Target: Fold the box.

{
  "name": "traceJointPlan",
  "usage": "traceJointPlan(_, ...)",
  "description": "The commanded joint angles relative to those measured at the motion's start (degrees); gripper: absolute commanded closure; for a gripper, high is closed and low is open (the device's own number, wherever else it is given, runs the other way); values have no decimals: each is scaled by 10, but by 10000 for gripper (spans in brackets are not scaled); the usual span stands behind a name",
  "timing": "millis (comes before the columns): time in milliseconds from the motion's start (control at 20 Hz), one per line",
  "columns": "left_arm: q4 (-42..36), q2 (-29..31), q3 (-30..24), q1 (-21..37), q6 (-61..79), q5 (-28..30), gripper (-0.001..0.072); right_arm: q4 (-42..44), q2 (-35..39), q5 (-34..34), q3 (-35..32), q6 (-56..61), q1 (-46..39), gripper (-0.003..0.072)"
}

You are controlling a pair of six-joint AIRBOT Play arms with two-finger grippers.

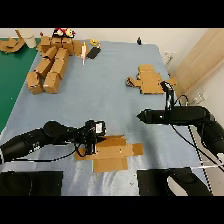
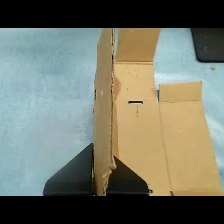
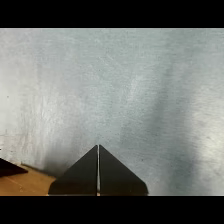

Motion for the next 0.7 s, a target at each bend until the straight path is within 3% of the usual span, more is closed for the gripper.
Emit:
traceJointPlan(0, 5, 1, 5, 7, 7, 15, 698, 0, 0, 4, 1, 0, 0, 666)
traceJointPlan(650, 2, -17, -12, 7, -16, -63, 698, 4, 0, 4, 1, 0, 0, 666)
